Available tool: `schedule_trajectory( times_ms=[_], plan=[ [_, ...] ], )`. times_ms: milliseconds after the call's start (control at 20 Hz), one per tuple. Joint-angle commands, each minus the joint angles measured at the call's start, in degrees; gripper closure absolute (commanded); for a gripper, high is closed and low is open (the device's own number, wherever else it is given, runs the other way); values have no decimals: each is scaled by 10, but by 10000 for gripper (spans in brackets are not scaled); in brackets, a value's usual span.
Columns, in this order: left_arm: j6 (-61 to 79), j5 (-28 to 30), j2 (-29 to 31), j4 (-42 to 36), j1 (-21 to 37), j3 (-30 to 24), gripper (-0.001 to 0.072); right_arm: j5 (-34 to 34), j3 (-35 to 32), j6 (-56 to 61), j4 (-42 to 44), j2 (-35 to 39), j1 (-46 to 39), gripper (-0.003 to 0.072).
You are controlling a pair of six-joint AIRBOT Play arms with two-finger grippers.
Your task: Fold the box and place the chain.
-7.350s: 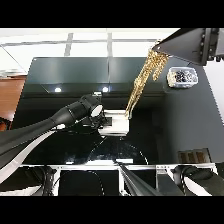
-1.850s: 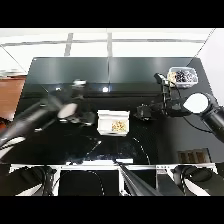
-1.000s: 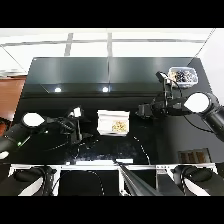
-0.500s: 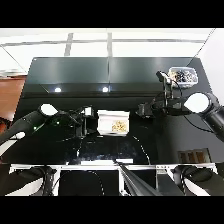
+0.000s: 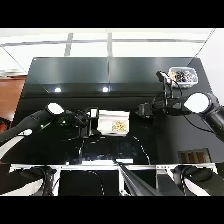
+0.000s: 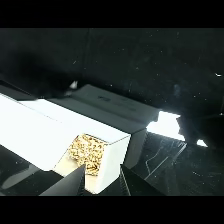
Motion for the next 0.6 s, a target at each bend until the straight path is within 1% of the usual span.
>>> schedule_trajectory(
  times_ms=[0,50,100,150,200,250,300,350,400,550],
  plan=[
    [3,11,-4,-16,-13,1,48,-6,0,0,0,0,1,429],
    [3,12,-4,-19,-15,1,190,-14,0,0,0,0,1,429],
    [3,12,-3,-19,-16,1,357,-34,0,0,-1,0,0,428],
    [3,12,-3,-23,-16,1,369,-70,0,0,0,0,0,427],
    [2,12,-3,-29,-16,2,369,-116,0,0,7,0,0,351],
    [0,12,-3,-37,-16,1,368,-164,0,-4,19,-2,0,71],
    [-1,13,-3,-44,-16,2,368,-194,0,-14,23,-6,0,21],
    [-1,13,-3,-51,-16,2,368,-204,0,-22,22,-16,0,21],
    [-1,13,-3,-53,-16,2,367,-200,0,-48,22,-29,2,21],
    [-1,13,-3,-52,-16,1,367,-172,0,-203,21,-73,32,21]
  ],
)
